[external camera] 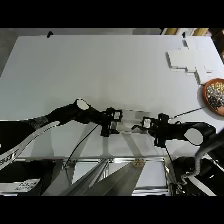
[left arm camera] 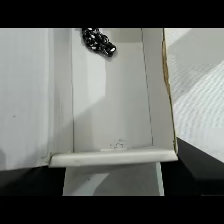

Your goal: Fold the box and place the chain.

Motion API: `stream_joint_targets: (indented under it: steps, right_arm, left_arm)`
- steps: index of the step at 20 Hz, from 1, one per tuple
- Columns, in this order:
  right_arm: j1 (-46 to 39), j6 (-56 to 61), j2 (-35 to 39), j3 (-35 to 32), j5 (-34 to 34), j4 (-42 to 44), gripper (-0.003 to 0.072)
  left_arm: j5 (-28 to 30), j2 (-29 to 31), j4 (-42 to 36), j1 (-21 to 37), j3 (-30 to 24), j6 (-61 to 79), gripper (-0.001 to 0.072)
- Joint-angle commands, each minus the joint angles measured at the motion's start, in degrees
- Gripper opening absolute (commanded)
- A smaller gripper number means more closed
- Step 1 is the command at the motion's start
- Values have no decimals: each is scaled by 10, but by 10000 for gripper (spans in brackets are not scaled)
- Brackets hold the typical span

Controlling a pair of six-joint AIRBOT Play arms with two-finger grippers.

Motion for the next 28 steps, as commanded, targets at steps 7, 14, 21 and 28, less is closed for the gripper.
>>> stream_joint_targets:
  steps: [7, 14, 21, 28]
  right_arm:
    - [1, 78, 1, 1, 2, -59, 24]
    - [1, 234, 61, 1, 49, -144, 23]
    - [1, 311, 122, 1, 79, -63, 23]
    - [1, 307, 122, 1, -5, 145, 23]
  left_arm:
    - [1, 0, -1, 0, 0, 0, 134]
    - [1, 0, -1, 0, 0, 0, 134]
    - [1, 0, -1, 0, 0, 0, 134]
    - [1, 0, -1, 0, 0, 0, 134]
